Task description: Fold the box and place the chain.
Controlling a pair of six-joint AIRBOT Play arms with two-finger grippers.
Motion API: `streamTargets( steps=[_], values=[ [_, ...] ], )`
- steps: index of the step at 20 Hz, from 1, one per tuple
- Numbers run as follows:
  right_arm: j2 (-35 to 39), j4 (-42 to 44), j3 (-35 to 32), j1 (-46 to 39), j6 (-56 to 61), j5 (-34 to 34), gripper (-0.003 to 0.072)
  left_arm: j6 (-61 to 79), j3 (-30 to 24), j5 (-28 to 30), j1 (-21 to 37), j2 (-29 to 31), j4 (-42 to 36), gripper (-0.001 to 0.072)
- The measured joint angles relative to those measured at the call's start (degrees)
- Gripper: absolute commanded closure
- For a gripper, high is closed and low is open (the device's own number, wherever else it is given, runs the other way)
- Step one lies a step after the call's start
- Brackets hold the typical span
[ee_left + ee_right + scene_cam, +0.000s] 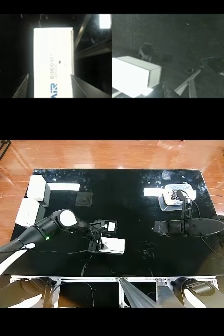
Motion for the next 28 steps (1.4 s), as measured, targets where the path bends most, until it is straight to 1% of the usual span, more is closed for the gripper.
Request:
streamTargets(
  steps=[6, 23, 28],
  values=[
    [0.00, -0.04, 0.00, 0.00, 0.02, 0.04, 0.0663, -1.25, -0.74, -0.81, -0.02, 0.00, 0.02, 0.0081],
    [0.00, -0.02, 0.00, 0.00, 0.02, 1.07, 0.0663, -2.99, -0.92, 0.22, -0.09, -0.28, -0.04, 0.0080],
    [0.00, -0.04, 0.00, 0.00, 0.02, 1.09, 0.0663, -2.99, -0.92, -0.52, -1.20, -1.25, 0.04, 0.0081]
  ],
)
